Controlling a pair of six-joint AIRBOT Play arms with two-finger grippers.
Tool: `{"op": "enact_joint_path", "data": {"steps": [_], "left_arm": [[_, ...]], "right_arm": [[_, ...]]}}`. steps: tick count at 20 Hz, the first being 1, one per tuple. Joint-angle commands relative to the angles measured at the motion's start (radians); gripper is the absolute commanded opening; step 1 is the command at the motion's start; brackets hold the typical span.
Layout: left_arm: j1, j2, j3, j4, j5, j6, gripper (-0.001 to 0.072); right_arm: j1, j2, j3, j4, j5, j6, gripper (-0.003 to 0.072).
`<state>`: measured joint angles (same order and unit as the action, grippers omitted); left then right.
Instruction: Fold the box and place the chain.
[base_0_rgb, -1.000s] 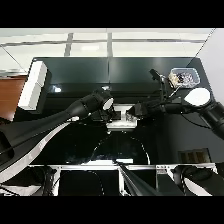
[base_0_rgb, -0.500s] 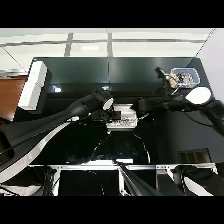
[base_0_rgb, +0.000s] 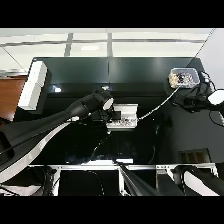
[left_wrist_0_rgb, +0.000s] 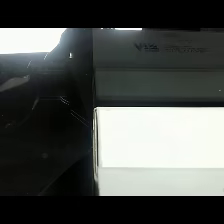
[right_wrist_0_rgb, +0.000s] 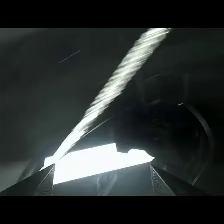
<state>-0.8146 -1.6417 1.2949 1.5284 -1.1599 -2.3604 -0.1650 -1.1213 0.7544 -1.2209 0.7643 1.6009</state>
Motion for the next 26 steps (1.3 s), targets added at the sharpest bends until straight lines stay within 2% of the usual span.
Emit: {"op": "enact_joint_path", "data": {"steps": [1,5,8,10,11,12,13,16,19,23,26], "left_arm": [[0.001,0.000,0.001,0.000,0.000,0.000,0.0029],[0.001,0.000,0.001,0.000,0.000,0.000,0.0028],[0.001,0.000,0.001,0.000,-0.002,0.000,0.0028],[0.001,0.000,0.001,0.000,0.000,0.000,0.0029],[0.001,0.000,0.001,0.000,-0.001,0.000,0.0028],[0.001,0.000,0.001,0.000,-0.001,0.000,0.0028],[0.001,0.000,0.001,0.000,-0.001,0.000,0.0028],[0.001,0.000,0.001,0.000,0.000,0.000,0.0029],[0.001,0.000,0.001,0.000,0.000,0.000,0.0028],[0.001,0.000,0.001,-0.001,-0.001,0.000,0.0028],[0.000,0.000,0.001,-0.001,-0.001,0.000,0.0029]], "right_arm": [[-0.063,-0.140,0.037,0.058,-0.203,0.100,0.0712],[-0.069,-0.377,0.264,0.113,-0.126,0.101,0.0710],[-0.068,-0.457,0.338,0.112,-0.072,0.079,0.0700],[-0.068,-0.462,0.338,0.076,-0.076,0.058,0.0331],[-0.068,-0.462,0.338,0.067,-0.078,0.058,0.0231],[-0.068,-0.462,0.338,0.068,-0.076,0.058,0.0224],[-0.068,-0.461,0.338,0.069,-0.064,0.055,0.0031],[-0.056,-0.454,0.338,0.079,0.018,-0.002,0.0016],[-0.039,-0.384,0.338,0.075,0.091,-0.079,0.0016],[-0.024,-0.167,0.334,0.057,0.250,-0.174,0.0016],[-0.013,0.058,0.334,0.078,0.319,-0.189,0.0016]]}}
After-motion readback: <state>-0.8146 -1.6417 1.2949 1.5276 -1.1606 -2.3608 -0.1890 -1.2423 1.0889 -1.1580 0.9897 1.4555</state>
